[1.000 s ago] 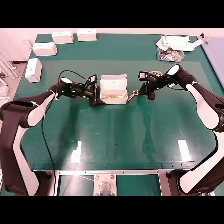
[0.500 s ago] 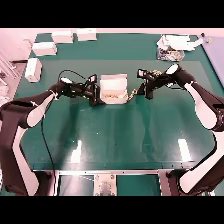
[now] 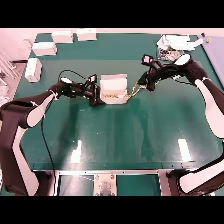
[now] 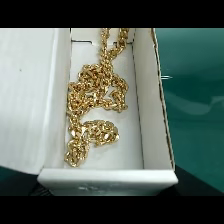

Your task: Fold the box and place the chain.

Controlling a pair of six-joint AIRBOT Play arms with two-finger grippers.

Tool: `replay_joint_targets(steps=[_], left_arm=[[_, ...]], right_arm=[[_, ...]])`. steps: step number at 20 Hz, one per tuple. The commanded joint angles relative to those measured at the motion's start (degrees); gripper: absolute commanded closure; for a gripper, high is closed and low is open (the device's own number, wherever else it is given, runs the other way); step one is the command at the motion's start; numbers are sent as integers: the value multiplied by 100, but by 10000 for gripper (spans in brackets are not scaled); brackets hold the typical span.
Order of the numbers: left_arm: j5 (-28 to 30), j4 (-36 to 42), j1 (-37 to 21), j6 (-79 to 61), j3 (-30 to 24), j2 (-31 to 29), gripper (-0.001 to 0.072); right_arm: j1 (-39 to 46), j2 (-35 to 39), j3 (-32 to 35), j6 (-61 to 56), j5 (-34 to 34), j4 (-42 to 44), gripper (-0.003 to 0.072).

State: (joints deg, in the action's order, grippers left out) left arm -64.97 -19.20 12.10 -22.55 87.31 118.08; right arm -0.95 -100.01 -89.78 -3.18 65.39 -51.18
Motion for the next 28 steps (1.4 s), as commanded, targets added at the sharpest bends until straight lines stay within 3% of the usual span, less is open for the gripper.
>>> replay_joint_targets(steps=[1,9,15,22,28], left_arm=[[2,-2,-7,0,7,-4,263],[2,0,-7,0,7,-4,262],[2,-2,-7,0,4,-4,263],[2,-2,-7,0,4,-4,263],[2,0,-7,0,4,-4,263]], right_arm=[[-4,221,-2,-138,313,168,680],[-291,1458,-2,-544,463,629,680],[-942,2273,-9,-612,-437,844,681],[-1794,2380,-365,-986,-1215,876,682],[-1845,2181,-55,-1471,-1226,872,682]])
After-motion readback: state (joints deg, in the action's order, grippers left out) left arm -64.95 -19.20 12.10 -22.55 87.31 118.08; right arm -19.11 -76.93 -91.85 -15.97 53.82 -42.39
